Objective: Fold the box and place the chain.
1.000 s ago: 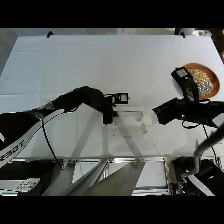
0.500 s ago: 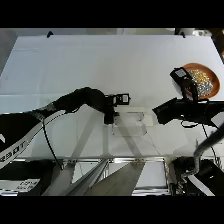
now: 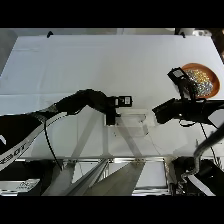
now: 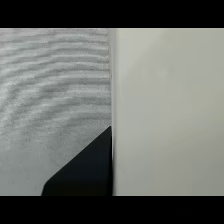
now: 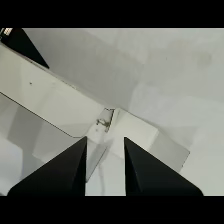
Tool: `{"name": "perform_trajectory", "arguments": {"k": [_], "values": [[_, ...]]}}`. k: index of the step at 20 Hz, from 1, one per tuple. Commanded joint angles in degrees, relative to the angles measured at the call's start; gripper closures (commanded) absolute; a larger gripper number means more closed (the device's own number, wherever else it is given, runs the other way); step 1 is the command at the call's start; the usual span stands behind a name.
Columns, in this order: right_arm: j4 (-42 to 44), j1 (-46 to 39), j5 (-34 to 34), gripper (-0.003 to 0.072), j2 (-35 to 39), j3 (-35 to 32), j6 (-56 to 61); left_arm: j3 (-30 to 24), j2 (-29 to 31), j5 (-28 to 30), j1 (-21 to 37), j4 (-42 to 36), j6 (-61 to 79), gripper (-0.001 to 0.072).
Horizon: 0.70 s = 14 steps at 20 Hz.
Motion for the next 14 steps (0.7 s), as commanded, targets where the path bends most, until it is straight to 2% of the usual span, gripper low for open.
{"name": "perform_trajectory", "arguments": {"k": [1,3,5,14], "values": [[0.0,0.0,0.1,0.0533,-0.1,0.0,-0.2,0.0,0.0,-0.7,-0.1,0.2,0.0,0.0702],[-0.3,0.0,0.3,0.0538,-0.1,0.0,-0.5,0.0,0.0,-1.6,-0.1,0.1,0.0,0.0701],[-1.2,0.0,1.6,0.0613,-0.1,0.0,-1.2,0.0,0.0,-2.5,-0.1,0.1,0.0,0.0696],[-4.3,0.0,4.1,0.0613,-0.1,0.0,-3.7,0.0,0.0,-2.8,-0.1,0.0,-0.1,0.0696]]}}
